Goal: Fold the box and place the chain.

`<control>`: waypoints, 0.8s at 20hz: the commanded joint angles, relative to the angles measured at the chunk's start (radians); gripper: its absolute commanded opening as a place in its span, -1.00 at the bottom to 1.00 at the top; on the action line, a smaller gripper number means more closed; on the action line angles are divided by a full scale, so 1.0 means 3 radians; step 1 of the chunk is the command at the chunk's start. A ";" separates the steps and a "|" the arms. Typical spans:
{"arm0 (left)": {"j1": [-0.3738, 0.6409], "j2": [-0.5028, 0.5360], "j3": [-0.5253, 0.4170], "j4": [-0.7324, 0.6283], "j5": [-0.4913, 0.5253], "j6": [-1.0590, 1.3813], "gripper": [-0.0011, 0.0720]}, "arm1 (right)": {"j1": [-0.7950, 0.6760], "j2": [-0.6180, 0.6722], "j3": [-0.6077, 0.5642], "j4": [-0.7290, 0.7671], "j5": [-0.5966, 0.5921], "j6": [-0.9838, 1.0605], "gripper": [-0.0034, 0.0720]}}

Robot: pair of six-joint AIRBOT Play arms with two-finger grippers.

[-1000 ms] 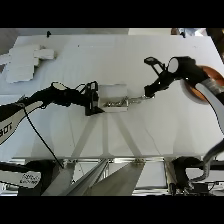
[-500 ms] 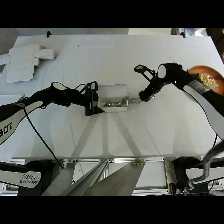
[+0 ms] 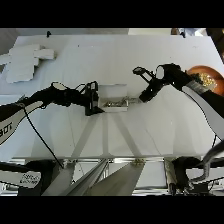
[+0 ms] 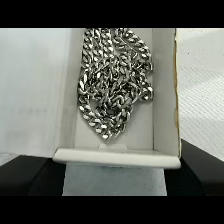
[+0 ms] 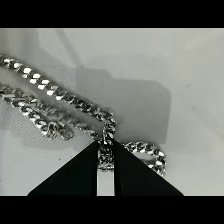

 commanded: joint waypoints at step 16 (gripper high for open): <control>0.0000 0.0003 0.0003 0.0001 0.0000 0.0001 0.58 | 0.1062 0.0753 0.0280 0.1134 -0.0666 0.0081 -0.86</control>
